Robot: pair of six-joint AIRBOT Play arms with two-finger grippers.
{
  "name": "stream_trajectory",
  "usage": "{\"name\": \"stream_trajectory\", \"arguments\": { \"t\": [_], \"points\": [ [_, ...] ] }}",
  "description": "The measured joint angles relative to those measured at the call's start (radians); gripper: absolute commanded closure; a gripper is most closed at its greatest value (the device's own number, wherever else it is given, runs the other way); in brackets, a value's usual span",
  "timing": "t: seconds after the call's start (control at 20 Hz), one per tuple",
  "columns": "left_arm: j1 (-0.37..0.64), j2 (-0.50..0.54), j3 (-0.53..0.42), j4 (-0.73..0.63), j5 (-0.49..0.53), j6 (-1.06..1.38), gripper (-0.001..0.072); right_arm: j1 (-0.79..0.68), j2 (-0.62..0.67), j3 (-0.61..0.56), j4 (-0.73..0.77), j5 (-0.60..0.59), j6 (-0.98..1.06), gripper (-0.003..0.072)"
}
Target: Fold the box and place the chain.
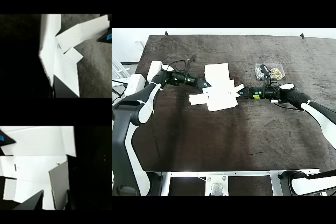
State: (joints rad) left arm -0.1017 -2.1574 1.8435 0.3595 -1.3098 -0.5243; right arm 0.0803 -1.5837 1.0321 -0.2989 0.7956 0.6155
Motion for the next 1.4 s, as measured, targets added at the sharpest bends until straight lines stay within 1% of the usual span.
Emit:
{"name": "stream_trajectory", "arguments": {
  "t": [0.15,0.35,0.6,0.75,1.0,1.2,1.4],
  "points": [
    [-0.003,0.0,0.0,-0.023,-0.021,0.111,0.0692,-0.058,0.006,0.0,0.019,0.003,0.0,0.033],
    [-0.011,0.013,0.0,-0.048,-0.036,0.293,0.0693,-0.184,0.017,0.0,0.032,0.006,0.0,0.033],
    [-0.056,0.049,-0.019,-0.002,-0.002,0.494,0.0693,-0.307,0.022,0.0,0.048,0.008,0.0,0.033],
    [-0.085,0.064,-0.057,0.012,0.045,0.593,0.0693,-0.332,0.022,-0.004,0.053,0.012,-0.009,0.0331],
    [-0.103,0.069,-0.122,0.012,0.107,0.717,0.0693,-0.344,0.022,-0.027,0.054,0.023,-0.034,0.033],
    [-0.106,0.07,-0.159,0.005,0.125,0.79,0.0693,-0.345,0.022,-0.049,0.056,0.027,-0.052,0.0331],
    [-0.108,0.065,-0.194,-0.01,0.138,0.851,0.0692,-0.345,0.023,-0.056,0.119,0.06,-0.126,0.0332]
  ]
}}
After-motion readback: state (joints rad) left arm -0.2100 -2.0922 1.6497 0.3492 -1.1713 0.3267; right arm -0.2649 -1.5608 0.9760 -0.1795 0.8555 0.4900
